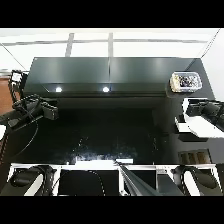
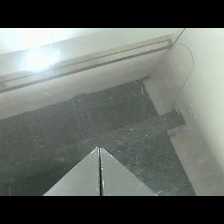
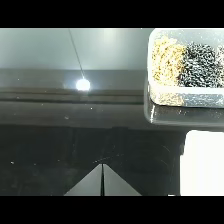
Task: Fold the box and place the chain.
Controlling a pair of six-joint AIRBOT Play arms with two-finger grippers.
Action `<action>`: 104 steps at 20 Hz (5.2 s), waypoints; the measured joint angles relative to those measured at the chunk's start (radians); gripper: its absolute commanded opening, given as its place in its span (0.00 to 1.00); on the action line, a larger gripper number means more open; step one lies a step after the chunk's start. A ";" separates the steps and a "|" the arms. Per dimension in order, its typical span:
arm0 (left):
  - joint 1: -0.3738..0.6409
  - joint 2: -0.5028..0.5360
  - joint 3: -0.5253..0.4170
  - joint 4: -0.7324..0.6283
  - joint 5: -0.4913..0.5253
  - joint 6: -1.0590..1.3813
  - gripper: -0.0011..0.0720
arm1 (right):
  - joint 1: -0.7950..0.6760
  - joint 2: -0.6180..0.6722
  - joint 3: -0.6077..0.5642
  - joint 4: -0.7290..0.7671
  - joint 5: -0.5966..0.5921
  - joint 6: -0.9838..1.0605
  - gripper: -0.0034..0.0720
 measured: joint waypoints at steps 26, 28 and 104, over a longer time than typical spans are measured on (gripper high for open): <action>0.000 -0.034 0.000 -0.006 0.112 0.000 0.06 | 0.000 -0.001 -0.004 0.065 -0.114 0.000 0.06; -0.001 -0.080 0.000 -0.037 0.179 0.001 0.68 | 0.000 -0.021 -0.015 0.119 -0.248 0.000 0.34; -0.074 -0.627 0.168 -0.458 -0.090 0.160 0.98 | 0.362 -0.217 -0.219 0.725 -0.130 -0.327 0.06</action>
